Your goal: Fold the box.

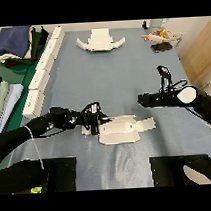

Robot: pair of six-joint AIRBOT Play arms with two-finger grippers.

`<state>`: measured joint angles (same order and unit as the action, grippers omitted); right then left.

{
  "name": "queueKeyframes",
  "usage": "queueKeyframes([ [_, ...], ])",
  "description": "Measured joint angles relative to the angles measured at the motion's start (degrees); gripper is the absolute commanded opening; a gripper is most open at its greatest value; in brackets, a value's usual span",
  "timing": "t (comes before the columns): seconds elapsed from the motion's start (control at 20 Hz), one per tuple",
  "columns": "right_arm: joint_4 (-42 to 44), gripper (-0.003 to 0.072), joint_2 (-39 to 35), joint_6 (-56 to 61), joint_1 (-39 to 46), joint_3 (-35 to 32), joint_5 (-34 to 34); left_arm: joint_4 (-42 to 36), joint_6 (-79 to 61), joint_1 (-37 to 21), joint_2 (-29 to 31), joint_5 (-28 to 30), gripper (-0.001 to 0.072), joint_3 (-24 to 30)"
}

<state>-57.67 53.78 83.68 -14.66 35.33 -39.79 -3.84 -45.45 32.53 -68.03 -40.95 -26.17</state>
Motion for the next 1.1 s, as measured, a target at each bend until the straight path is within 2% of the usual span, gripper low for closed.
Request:
queueKeyframes([
  [0.2,-1.81,0.0001,-3.04,3.43,0.0,0.0,-6.27,-0.04,0.24,0.0,0.0,-0.09,0.0014,0.0],
  [0.45,-5.84,0.0001,-8.13,9.68,-0.76,0.0,-23.08,-0.07,0.28,0.0,0.0,-0.11,0.0014,0.0],
  [0.55,-6.36,0.0001,-10.56,8.81,-3.82,-0.22,-28.63,-0.07,0.31,0.0,0.0,-0.11,0.0014,-0.02],
  [0.65,-6.84,0.0001,-13.27,4.24,-9.68,-1.11,-31.39,-0.07,0.31,0.0,0.0,-0.11,0.0014,-0.02],
  [0.7,-7.3,0.0028,-14.58,1.7,-13.38,-1.75,-31.54,-0.07,0.31,0.0,0.0,-0.13,0.0014,-0.02],
  [0.8,-10.03,0.0577,-16.55,-4.52,-21.92,-3.34,-29.66,-0.09,0.31,0.0,0.0,-0.13,0.0014,-0.02],
  [0.9,-14.36,0.0639,-16.9,-12.41,-30.29,-5.22,-25.35,-0.09,0.31,0.0,0.0,-0.13,0.0014,-0.02],
  [1.1,-22.56,0.0647,-12.59,-21.88,-39.78,-8.0,-16.98,-0.07,0.31,0.0,0.0,-0.15,0.0014,-0.02],
])
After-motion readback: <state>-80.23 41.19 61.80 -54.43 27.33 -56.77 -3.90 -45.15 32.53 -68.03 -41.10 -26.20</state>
